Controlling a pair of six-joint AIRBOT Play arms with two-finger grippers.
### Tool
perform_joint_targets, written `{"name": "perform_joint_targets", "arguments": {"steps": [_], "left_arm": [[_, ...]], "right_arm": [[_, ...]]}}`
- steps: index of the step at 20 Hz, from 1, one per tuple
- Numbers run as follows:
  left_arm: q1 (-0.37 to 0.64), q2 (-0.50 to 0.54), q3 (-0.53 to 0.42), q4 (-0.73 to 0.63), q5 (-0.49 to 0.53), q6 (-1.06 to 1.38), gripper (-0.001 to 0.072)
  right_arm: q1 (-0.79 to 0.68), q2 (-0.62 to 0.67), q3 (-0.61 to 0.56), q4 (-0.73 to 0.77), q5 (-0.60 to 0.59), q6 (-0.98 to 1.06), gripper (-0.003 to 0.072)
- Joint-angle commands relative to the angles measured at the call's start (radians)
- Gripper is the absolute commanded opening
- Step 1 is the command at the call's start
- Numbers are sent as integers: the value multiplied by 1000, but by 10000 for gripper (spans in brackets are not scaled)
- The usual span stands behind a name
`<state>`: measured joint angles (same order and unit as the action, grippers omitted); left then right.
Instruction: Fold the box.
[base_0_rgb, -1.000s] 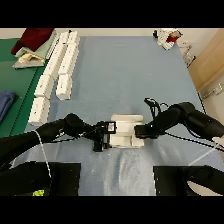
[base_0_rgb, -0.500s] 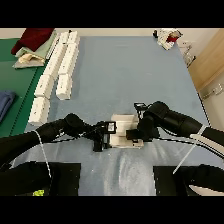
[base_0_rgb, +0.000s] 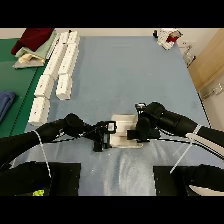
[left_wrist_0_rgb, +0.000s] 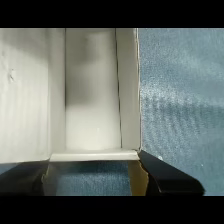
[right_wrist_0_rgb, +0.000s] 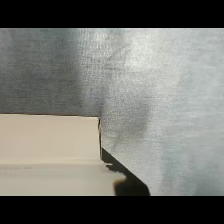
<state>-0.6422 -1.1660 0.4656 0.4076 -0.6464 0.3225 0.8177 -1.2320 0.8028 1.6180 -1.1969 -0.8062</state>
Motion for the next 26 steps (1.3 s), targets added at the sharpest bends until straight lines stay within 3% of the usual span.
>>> {"name": "perform_joint_targets", "arguments": {"steps": [1,2,3,6,9,10,12,14,15,17,18,20,22,26], "left_arm": [[0,0,0,1,0,2,469],[0,0,0,1,0,2,469],[0,0,0,1,1,2,469],[0,0,0,1,1,2,469],[0,0,0,1,0,2,469],[0,0,0,1,0,2,469],[0,0,0,1,0,2,469],[0,0,0,1,0,2,469],[0,0,0,1,0,2,469],[0,0,0,1,0,2,469],[0,0,0,1,0,2,469],[0,0,0,1,0,2,469],[0,0,0,1,0,2,469],[0,0,0,1,0,2,469]], "right_arm": [[1,1,1,1,2,3,128],[1,8,5,1,0,1,336],[1,20,13,1,-10,2,460],[-2,76,56,-39,-63,2,471],[-2,153,120,-174,-170,2,469],[-21,180,130,-234,-198,2,463],[-115,210,130,-242,-218,-34,329],[-260,200,126,-190,-186,-153,242],[-328,184,119,-155,-133,-216,124],[-470,129,107,8,9,-377,77],[-544,83,107,154,64,-497,8],[-665,-29,108,492,86,-744,4],[-745,-154,109,773,-1,-961,4],[-776,-319,123,948,-219,-1189,3]]}}
